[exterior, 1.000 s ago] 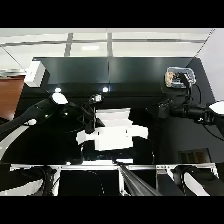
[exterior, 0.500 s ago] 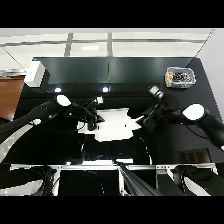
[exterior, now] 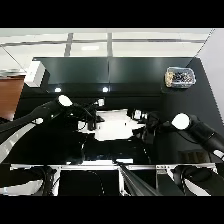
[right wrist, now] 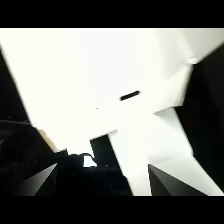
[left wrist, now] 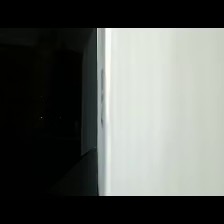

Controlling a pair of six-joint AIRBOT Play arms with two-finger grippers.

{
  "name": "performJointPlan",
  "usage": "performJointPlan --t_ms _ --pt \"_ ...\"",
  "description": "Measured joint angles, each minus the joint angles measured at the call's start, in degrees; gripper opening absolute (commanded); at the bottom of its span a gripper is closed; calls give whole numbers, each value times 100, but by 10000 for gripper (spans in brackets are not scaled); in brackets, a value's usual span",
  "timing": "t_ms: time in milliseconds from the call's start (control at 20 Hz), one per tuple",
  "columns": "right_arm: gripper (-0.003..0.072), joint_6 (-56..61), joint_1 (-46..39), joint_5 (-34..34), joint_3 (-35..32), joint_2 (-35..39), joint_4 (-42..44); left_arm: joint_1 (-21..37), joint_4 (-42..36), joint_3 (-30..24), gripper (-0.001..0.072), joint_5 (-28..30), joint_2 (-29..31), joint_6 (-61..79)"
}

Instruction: Fold the box and place the chain.

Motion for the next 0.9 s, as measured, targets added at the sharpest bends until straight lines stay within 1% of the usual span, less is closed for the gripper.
performJointPlan --t_ms 250,450,600,750,900 --pt "643 -828 214 -201 -240 -184 330 -28 -31 17 28 -68 -68 46" --pt "643 -1808 422 -667 -269 -435 1132 -28 -31 17 28 -96 -79 63" --pt "643 -2267 474 -844 -109 -507 1484 -28 -28 17 28 -109 -81 61" --pt "643 -2479 474 -970 114 -531 1617 -28 -26 17 28 -116 -81 61" --pt "643 -2573 297 -1038 223 -542 1690 -28 -24 17 28 -118 -81 61"
